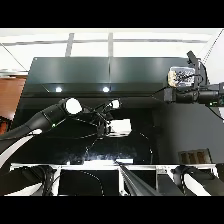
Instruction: Fold the box and place the chain.
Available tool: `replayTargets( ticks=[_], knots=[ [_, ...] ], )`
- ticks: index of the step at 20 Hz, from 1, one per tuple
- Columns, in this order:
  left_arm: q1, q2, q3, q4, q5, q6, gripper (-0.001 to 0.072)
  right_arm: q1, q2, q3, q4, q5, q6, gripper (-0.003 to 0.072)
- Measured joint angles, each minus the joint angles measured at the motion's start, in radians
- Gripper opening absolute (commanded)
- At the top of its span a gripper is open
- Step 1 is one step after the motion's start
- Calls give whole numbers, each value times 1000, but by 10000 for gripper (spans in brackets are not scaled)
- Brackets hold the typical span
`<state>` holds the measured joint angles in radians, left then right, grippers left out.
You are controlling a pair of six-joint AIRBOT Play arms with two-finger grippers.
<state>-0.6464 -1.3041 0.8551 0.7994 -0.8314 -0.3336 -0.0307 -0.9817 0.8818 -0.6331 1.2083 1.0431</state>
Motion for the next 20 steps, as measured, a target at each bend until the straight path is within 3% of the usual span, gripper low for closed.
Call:
replayTargets(
  ticks=[20],
  knots=[
    [-28,-13,1,40,23,-3,709,0,0,0,0,0,0,42]
  ],
)
